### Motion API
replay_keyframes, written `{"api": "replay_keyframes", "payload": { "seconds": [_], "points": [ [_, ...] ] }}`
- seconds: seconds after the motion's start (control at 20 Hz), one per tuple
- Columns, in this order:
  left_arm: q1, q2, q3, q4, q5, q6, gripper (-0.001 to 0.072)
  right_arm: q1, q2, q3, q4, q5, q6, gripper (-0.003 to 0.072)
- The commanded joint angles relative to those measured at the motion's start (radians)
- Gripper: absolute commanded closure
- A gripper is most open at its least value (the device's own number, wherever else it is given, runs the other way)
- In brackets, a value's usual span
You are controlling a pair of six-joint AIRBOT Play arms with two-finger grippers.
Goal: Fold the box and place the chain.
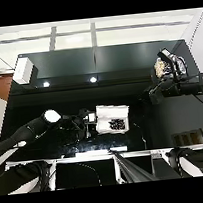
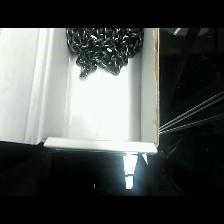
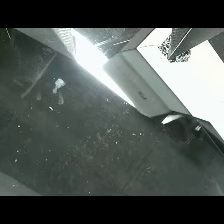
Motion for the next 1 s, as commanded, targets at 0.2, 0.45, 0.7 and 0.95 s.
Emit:
{"api": "replay_keyframes", "payload": {
  "seconds": [0.2, 0.45, 0.7, 0.95],
  "points": [
    [-0.003, 0.000, 0.036, 0.008, -0.051, -0.041, 0.0009, 0.015, 0.000, -0.005, 0.001, -0.010, 0.014, -0.0022],
    [-0.005, -0.035, 0.048, 0.009, -0.096, -0.042, 0.0008, 0.015, 0.000, -0.005, 0.001, -0.009, 0.014, -0.0021],
    [-0.005, -0.046, 0.050, 0.012, -0.060, -0.061, 0.0034, 0.027, 0.000, -0.006, 0.001, -0.026, 0.018, -0.0022],
    [-0.005, -0.046, 0.050, 0.012, -0.061, -0.061, 0.0238, 0.183, -0.070, -0.006, 0.005, -0.186, 0.097, -0.0022]
  ]
}}
